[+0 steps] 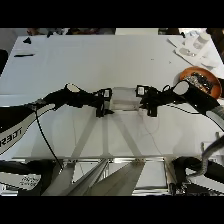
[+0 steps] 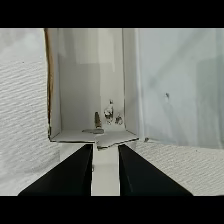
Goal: Fold the box and place the chain.
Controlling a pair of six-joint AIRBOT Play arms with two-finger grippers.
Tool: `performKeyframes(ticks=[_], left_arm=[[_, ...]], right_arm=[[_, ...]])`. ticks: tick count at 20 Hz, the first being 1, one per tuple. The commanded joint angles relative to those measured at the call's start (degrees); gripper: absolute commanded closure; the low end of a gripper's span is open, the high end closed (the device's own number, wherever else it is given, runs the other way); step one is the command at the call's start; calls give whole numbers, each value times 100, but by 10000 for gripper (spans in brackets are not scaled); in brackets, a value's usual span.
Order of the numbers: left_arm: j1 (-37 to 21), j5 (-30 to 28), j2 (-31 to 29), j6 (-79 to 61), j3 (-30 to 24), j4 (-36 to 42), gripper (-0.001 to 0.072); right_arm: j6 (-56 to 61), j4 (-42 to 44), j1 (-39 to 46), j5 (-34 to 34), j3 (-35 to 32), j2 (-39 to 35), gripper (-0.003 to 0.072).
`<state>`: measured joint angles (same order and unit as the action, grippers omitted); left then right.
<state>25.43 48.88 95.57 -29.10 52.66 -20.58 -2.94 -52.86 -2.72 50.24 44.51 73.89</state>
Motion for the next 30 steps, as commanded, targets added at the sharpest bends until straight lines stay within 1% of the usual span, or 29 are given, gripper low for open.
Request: performKeyframes(ticks=[1,4,5,6,7,8,9,12,13,14,15,17,18,19,24,25,27,28,30], left_arm=[[2,0,2,0,-2,0,362],[2,0,2,0,-2,0,362],[2,0,2,0,-2,0,362],[2,0,2,0,-2,0,362],[2,0,2,0,-2,0,362],[2,0,2,0,-2,0,362],[2,0,2,0,-2,0,362],[2,0,2,0,-2,0,362],[2,-2,2,0,-2,0,362],[2,0,2,0,-2,0,362],[2,0,2,0,-2,0,362],[2,0,2,0,-2,0,362],[2,0,2,0,-2,0,362],[2,0,2,0,-2,0,362],[2,0,2,0,-2,0,362],[2,0,2,0,-2,0,362],[2,-2,2,0,-2,0,362],[2,0,2,0,-2,0,362],[2,0,2,0,-2,0,362]], right_arm=[[-68,66,-7,151,0,4,531],[-59,149,-7,229,0,4,526],[-61,236,-7,223,0,4,507],[-63,291,-7,192,0,4,509],[-61,348,-7,118,0,4,517],[-63,363,-9,74,0,4,543],[-63,363,-7,9,0,4,591],[-59,363,-7,-33,0,4,598],[-57,363,-7,-22,0,4,539],[-55,367,-7,-22,0,4,427],[-57,382,-7,-26,0,4,385],[-57,385,-7,-28,0,4,371],[-57,385,-7,-31,0,7,270],[-57,385,-7,-31,0,4,219],[-57,562,-7,-13,0,7,227],[-57,570,-7,-13,0,4,328],[-52,463,-7,11,0,4,664],[-28,446,-7,28,0,2,676],[11,433,-7,66,0,-55,676]])
